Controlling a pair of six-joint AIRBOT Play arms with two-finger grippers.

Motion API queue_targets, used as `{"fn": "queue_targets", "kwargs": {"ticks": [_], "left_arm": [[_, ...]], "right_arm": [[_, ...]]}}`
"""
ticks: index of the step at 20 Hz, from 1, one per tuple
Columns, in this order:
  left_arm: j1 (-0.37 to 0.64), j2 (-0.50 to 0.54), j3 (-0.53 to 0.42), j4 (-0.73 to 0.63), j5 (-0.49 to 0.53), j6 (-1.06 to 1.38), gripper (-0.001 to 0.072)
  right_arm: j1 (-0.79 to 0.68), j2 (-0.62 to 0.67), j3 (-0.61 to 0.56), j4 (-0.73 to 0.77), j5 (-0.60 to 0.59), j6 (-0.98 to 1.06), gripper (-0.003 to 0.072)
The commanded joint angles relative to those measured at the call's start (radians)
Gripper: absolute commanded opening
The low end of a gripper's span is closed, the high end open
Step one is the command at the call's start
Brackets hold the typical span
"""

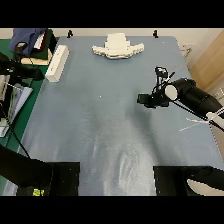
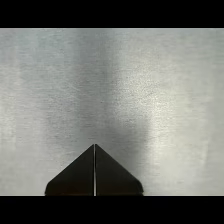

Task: Fold the box.

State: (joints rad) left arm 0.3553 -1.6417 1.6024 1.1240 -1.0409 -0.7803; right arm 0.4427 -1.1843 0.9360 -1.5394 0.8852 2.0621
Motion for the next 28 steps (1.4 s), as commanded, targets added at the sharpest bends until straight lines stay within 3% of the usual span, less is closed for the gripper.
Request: {"fn": "queue_targets", "kwargs": {"ticks": [1,4,8,11,15,19,28], "left_arm": [[-0.001,0.133,0.011,-0.039,-0.225,-0.106,0.0007],[-0.077,0.202,0.010,-0.054,-0.325,-0.220,0.0013],[-0.299,0.246,-0.037,-0.047,-0.357,-0.360,0.0010],[-0.519,0.254,-0.126,-0.047,-0.305,-0.404,0.0009],[-0.742,0.304,-0.327,-0.043,-0.117,-0.483,0.0008],[-0.798,0.320,-0.420,-0.043,-0.074,-0.541,0.0015],[-0.798,0.320,-0.426,-0.047,-0.092,-0.541,0.0015]], "right_arm": [[0.002,-0.001,0.005,0.112,0.013,-0.069,0.0006],[0.002,-0.001,0.043,0.159,0.025,-0.127,0.0006],[0.002,-0.053,0.168,0.174,0.103,-0.161,0.0005],[0.016,-0.151,0.287,0.193,0.189,-0.187,0.0006],[0.108,-0.275,0.361,0.190,0.214,-0.227,0.0005],[0.168,-0.319,0.362,0.194,0.198,-0.239,0.0006],[0.168,-0.319,0.362,0.193,0.208,-0.239,0.0007]]}}
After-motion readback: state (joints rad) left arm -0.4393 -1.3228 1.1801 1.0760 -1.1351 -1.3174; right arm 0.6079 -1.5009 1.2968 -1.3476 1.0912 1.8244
